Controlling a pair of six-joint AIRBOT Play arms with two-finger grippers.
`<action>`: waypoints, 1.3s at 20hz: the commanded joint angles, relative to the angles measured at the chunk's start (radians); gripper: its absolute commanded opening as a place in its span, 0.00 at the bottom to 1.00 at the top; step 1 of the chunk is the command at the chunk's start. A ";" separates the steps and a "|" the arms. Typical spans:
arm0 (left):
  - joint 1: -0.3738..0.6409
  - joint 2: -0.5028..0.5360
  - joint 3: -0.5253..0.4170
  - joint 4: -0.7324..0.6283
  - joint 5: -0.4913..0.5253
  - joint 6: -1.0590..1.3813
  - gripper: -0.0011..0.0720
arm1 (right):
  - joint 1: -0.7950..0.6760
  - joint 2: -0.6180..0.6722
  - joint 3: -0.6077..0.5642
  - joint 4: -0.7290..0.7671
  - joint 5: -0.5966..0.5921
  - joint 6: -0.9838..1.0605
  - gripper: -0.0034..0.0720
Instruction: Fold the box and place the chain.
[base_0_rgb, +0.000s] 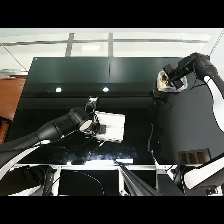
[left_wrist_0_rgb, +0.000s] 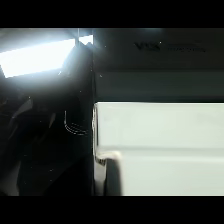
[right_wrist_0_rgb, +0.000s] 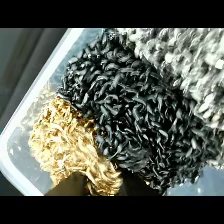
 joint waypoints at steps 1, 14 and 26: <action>0.000 0.000 0.000 0.000 0.000 0.000 0.05 | -0.015 -0.003 0.002 0.035 -0.005 -0.125 0.08; 0.000 0.000 0.000 0.001 0.003 0.000 0.05 | -0.140 0.296 0.038 0.206 -0.164 -0.554 0.07; 0.000 -0.001 0.000 0.001 0.008 0.000 0.05 | -0.113 0.595 0.188 0.304 -0.549 -1.007 0.07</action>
